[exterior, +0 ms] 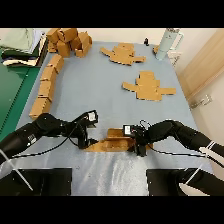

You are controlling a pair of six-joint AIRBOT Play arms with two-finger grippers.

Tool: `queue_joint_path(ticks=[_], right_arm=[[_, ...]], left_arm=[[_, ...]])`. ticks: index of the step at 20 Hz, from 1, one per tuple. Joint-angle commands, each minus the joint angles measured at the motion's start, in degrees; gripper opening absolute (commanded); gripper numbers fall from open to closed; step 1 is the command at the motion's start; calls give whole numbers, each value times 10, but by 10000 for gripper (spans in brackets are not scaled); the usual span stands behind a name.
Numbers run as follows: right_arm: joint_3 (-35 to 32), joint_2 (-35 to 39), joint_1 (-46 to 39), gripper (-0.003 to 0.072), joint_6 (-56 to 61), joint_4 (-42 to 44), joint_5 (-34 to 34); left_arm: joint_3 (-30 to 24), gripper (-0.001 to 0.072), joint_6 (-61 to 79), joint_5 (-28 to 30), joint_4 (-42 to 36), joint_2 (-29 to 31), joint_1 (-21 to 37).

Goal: Fold the box.

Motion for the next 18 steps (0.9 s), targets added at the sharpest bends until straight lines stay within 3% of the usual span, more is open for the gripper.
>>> queue_joint_path(ticks=[1, 3, 11, 12, 13, 16, 17, 18], right_arm=[[0, 0, 0, 496, 0, 0, 0], [0, 0, 0, 496, 0, 0, 0], [0, 0, 0, 496, 0, 0, 0], [0, 0, 0, 496, 0, 0, 0], [0, 0, 0, 496, 0, 0, 0], [0, 0, 0, 496, 0, 0, 0], [0, 0, 0, 496, 0, 0, 0], [0, 0, 0, 496, 0, 0, 0]], left_arm=[[-2, 714, 44, 64, -12, -43, -24], [4, 713, 49, 68, -12, -62, -37], [7, 690, 82, -8, -26, -86, -53], [6, 593, 79, -14, -33, -86, -59], [6, 546, 78, -9, -42, -86, -67], [6, 535, 56, 21, -68, -89, -88], [6, 343, 48, 27, -64, -90, -92], [6, 250, 48, 27, -64, -91, -93]])
